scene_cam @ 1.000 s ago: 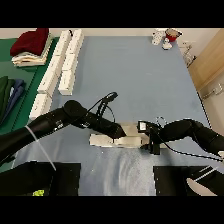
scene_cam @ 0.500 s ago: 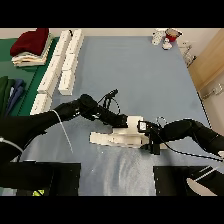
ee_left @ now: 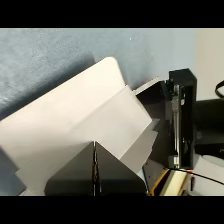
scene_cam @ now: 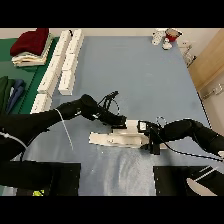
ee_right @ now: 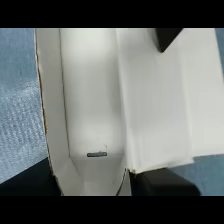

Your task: Fold the box.

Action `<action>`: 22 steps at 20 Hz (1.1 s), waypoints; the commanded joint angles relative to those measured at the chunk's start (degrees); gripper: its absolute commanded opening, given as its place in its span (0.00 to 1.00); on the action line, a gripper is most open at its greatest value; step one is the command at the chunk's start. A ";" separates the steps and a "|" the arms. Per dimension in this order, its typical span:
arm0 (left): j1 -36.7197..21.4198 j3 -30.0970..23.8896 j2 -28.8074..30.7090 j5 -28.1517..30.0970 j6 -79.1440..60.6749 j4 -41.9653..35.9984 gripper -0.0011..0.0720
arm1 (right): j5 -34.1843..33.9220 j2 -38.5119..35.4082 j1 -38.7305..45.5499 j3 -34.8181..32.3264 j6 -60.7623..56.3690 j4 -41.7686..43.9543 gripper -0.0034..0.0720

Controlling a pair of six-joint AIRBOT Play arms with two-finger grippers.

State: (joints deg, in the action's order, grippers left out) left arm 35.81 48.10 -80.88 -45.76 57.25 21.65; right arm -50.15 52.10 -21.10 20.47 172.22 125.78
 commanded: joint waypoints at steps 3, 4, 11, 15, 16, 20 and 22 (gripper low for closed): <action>-1.44 0.09 13.92 -3.63 -4.07 11.47 0.03 | 0.00 -0.02 0.00 0.00 -0.09 0.00 0.77; -0.96 -0.13 17.90 -4.74 -3.78 15.85 0.03 | 0.00 -0.02 0.00 0.00 -0.09 0.00 0.77; 5.25 -10.80 39.50 -4.63 -3.06 29.40 0.03 | 0.00 -0.02 0.00 0.00 -0.09 0.00 0.77; 5.03 -14.32 44.81 -5.97 -3.19 37.40 0.03 | -0.02 -0.02 0.00 0.00 -0.09 0.00 0.77; 4.17 -15.15 45.40 -6.12 -7.43 37.35 0.03 | 0.00 -0.02 0.00 0.00 -0.09 0.00 0.77; 0.87 -19.82 44.94 -3.74 -26.43 34.84 0.97 | 0.00 -0.02 0.00 0.00 -0.09 0.00 0.77; 0.37 -22.27 43.54 -1.53 -31.43 33.14 0.97 | 0.00 -0.02 0.00 0.00 -0.09 0.00 0.77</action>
